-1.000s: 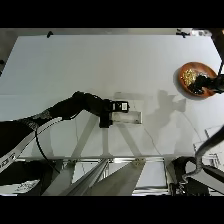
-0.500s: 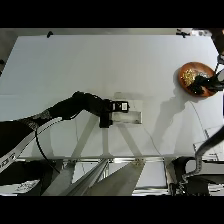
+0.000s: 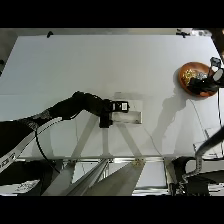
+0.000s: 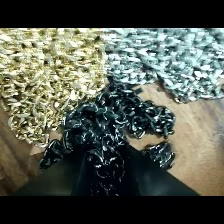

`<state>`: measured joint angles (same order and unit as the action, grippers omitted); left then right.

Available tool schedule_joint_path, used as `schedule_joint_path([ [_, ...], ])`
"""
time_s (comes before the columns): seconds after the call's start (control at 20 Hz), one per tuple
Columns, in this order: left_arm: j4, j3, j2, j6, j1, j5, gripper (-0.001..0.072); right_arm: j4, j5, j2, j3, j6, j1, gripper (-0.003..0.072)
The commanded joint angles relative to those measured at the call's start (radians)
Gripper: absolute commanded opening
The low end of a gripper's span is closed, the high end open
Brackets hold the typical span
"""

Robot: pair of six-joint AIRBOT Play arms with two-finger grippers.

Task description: Fold the box and place the chain.

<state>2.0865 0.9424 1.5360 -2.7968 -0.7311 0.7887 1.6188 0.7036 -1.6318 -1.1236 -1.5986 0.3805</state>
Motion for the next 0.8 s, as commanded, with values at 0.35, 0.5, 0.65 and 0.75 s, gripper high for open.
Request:
schedule_joint_path([
  [0.35, 0.0, 0.001, 0.001, 0.0, 0.0, 0.0, 0.0353, -0.068, 0.015, 0.165, 0.0, 0.04, 0.0, 0.0011],
  [0.5, 0.0, 0.001, 0.001, 0.0, 0.0, 0.0, 0.0353, -0.088, 0.031, 0.296, 0.0, 0.089, 0.0, 0.0011],
  [0.65, 0.0, 0.001, 0.0, 0.0, 0.0, 0.0, 0.0353, -0.103, 0.088, 0.418, 0.0, 0.096, 0.0, 0.0012],
  [0.75, 0.0, 0.001, 0.001, 0.0, 0.0, 0.0, 0.0353, -0.174, 0.144, 0.493, 0.0, 0.159, 0.0, 0.0011],
])
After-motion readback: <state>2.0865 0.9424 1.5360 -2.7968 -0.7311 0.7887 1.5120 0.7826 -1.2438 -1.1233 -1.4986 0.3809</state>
